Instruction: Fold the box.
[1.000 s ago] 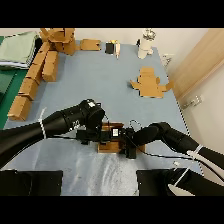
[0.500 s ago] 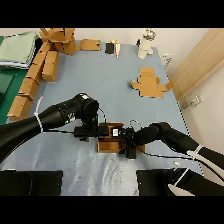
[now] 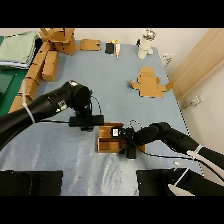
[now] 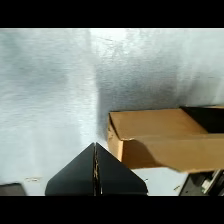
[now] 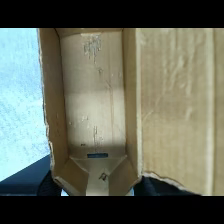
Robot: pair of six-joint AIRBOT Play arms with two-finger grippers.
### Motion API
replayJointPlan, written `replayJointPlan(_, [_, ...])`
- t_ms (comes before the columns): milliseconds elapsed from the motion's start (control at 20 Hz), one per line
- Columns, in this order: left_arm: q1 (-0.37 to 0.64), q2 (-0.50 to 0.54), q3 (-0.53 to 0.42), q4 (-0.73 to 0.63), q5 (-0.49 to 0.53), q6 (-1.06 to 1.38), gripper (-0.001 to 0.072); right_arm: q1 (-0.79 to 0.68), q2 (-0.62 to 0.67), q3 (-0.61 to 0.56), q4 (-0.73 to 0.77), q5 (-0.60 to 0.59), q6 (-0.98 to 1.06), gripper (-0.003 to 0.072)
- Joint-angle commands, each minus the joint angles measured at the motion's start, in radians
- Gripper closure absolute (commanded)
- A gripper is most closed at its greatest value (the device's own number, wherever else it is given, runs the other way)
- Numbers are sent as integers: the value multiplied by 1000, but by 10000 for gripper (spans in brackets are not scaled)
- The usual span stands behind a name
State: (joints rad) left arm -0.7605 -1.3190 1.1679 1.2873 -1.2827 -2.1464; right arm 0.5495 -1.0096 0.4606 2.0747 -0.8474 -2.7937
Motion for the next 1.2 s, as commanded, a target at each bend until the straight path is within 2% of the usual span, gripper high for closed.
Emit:
replayJointPlan(0, [64,82,-11,13,-42,163,698,1,1,-1,0,0,0,162])
replayJointPlan(150, [152,205,-98,-31,-15,423,698,1,1,-1,0,0,0,162])
replayJointPlan(200, [201,236,-140,-135,-11,612,698,1,1,-1,0,0,0,162])
replayJointPlan(300, [300,262,-225,-492,-48,1097,697,1,1,-1,0,0,0,162])
replayJointPlan(350, [336,258,-257,-629,-79,1270,698,1,1,-1,0,0,0,162])
replayJointPlan(400, [352,253,-287,-708,-97,1415,697,1,1,-1,0,0,0,162])
replayJointPlan(550, [333,248,-359,-678,-24,1701,696,1,1,-1,0,0,0,162])
replayJointPlan(750, [298,248,-392,-612,192,1881,696,1,1,-1,0,0,0,162])
replayJointPlan(950, [294,248,-413,-570,314,2044,695,1,1,-1,0,0,0,162])
replayJointPlan(1000, [295,248,-441,-574,327,2087,597,1,1,-1,0,0,0,162])
replayJointPlan(1050, [295,248,-487,-590,350,2130,167,1,1,-1,0,0,0,162])
replayJointPlan(1100, [294,248,-536,-613,373,2176,0,1,1,-1,0,0,0,162])
replayJointPlan(1150, [292,248,-584,-662,379,2255,0,1,1,-1,0,0,0,162])
